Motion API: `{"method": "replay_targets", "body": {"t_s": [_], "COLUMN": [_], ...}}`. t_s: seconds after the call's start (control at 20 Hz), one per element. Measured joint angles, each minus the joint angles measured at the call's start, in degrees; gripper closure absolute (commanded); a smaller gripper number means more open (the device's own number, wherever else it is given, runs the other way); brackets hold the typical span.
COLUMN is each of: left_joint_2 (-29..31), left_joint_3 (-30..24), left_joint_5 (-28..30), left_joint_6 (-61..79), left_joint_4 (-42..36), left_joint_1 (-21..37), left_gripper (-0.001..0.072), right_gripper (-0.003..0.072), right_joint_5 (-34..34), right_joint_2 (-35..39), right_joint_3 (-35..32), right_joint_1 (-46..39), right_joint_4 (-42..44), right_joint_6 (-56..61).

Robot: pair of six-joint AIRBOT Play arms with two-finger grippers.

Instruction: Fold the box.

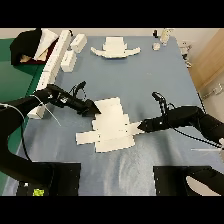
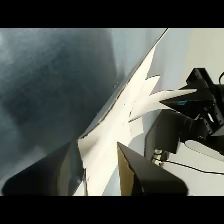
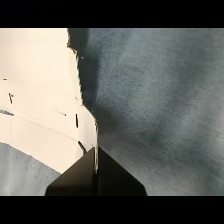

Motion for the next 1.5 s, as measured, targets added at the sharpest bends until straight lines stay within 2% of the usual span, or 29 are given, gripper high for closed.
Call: {"method": "replay_targets", "body": {"t_s": [0.2, 0.4, 0.45, 0.5, 0.55, 0.85, 0.9, 1.0, 1.3, 1.5], "left_joint_2": [-4.13, -5.42, -5.57, -5.66, -5.77, -5.88, -5.88, -5.88, -5.73, -2.82], "left_joint_3": [3.02, 4.31, 4.42, 4.55, 4.61, 4.76, 4.76, 4.76, 5.16, 6.32], "left_joint_5": [-1.97, -3.63, -4.02, -4.59, -5.09, -6.32, -6.36, -6.54, -7.19, -7.67], "left_joint_6": [3.54, 5.60, 5.81, 5.99, 6.27, 7.98, 8.39, 8.94, 11.80, 21.94], "left_joint_4": [-2.25, -1.90, -1.20, -0.50, 0.07, 1.36, 1.40, 1.66, 1.57, -1.38], "left_joint_1": [-1.29, -2.03, -2.14, -2.32, -2.49, -3.67, -3.87, -4.02, -4.20, -4.24], "left_gripper": [0.0424, 0.0426, 0.0469, 0.0658, 0.0676, 0.0676, 0.0676, 0.0676, 0.0697, 0.0699], "right_gripper": [0.0685, 0.0685, 0.0685, 0.0685, 0.0685, 0.0675, 0.0620, 0.0444, 0.0445, 0.0443], "right_joint_5": [0.13, 0.20, 0.20, 0.20, 0.20, 0.15, 0.15, 0.22, 0.26, 0.61], "right_joint_2": [0.00, 0.00, 0.00, 0.00, 0.00, -0.02, 0.00, 0.00, 0.00, 0.00], "right_joint_3": [-0.02, 0.00, 0.00, -0.02, -0.02, -0.02, -0.02, -0.02, 1.14, 4.74], "right_joint_1": [0.09, 0.11, 0.11, 0.11, 0.11, 0.15, 0.15, 0.11, 0.13, 0.13], "right_joint_4": [0.00, -0.02, -0.02, -0.04, -0.09, -0.22, -0.22, -0.35, -4.94, -17.49], "right_joint_6": [0.24, 0.37, 0.37, 0.37, 0.37, 0.39, 0.42, 0.39, 0.48, 8.46]}}
